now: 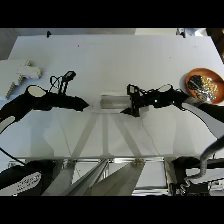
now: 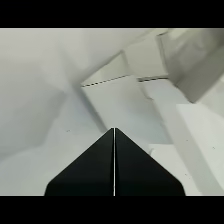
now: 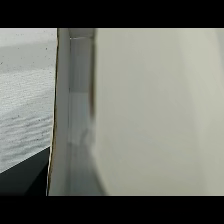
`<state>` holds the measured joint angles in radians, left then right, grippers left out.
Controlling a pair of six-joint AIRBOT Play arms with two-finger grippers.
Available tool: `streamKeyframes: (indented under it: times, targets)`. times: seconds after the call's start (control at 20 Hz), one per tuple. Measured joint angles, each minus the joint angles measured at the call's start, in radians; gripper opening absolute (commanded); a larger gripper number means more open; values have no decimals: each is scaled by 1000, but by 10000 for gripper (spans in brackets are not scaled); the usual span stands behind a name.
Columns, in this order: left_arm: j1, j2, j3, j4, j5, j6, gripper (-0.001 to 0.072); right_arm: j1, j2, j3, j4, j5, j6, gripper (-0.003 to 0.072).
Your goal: Fold the box and place the chain.
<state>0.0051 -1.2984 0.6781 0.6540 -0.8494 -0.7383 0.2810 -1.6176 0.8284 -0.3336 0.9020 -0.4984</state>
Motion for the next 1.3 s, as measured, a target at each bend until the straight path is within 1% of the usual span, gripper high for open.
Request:
streamKeyframes:
  times: [0.2, 0.4, 0.55, 1.0, 1.15, 1.3]
  targets:
    - [-16, -54, -11, 8, 60, -92, 0, 0, 0, 0, 0, 0, 0, 515]
    - [-55, -81, -14, 14, 161, -193, -1, 0, 0, 0, 0, 0, 0, 515]
    - [-81, -91, -14, 21, 192, -234, -1, 0, 0, 0, 0, 0, 0, 515]
    - [-123, -95, -14, 35, 211, -269, -1, 0, 0, 0, 0, 0, 0, 515]
    - [-129, -94, -13, 35, 204, -272, -1, 0, 0, 0, 0, 0, 0, 515]
    - [-131, -87, -15, 37, 171, -268, -1, 0, 0, 0, 0, 0, 0, 515]
